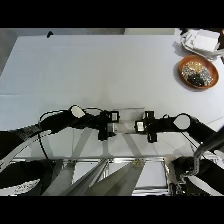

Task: Fold the box and place the chain.

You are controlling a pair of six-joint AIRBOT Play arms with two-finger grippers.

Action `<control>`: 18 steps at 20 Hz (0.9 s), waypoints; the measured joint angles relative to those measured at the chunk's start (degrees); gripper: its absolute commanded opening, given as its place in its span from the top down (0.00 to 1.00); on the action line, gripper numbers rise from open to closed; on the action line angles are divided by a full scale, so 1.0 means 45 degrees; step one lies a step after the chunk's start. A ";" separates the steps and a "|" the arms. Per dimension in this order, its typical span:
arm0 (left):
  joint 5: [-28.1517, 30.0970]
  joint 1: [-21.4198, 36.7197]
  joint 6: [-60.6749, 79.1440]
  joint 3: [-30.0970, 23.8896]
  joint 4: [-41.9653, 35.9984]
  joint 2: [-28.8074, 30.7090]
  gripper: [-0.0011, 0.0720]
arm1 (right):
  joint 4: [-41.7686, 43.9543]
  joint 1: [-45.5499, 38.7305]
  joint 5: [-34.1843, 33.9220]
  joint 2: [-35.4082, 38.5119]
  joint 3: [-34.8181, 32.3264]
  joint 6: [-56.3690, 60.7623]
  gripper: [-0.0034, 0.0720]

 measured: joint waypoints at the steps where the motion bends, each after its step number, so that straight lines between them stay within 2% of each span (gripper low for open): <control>1: -0.0005 0.0000 -0.0019 0.0000 -0.0029 0.0000 0.56 | -0.0112 0.0005 0.0092 0.0418 -0.0005 0.0000 0.75; 5: -0.0005 0.0000 0.0000 0.0000 -0.0015 0.0000 0.56 | -0.0505 0.0005 0.0092 0.2477 -0.0005 0.0165 0.75; 8: 0.0000 0.0000 0.0005 0.0000 -0.0005 0.0000 0.56 | -0.0617 -0.0175 0.0194 0.4090 -0.0005 0.1399 0.76; 10: 0.0000 0.0000 0.0010 0.0000 0.0000 0.0000 0.56 | -0.0665 -0.0913 0.0515 0.4886 -0.0005 0.3109 0.93; 14: 0.0000 0.0000 0.0015 0.0000 0.0005 0.0000 0.56 | -0.1481 -0.3793 0.1787 0.5474 -0.0005 0.7703 0.93; 18: 0.0000 0.0000 0.0015 0.0000 0.0010 0.0000 0.56 | -0.3041 -0.6062 0.2623 0.4940 -0.0005 1.1944 0.93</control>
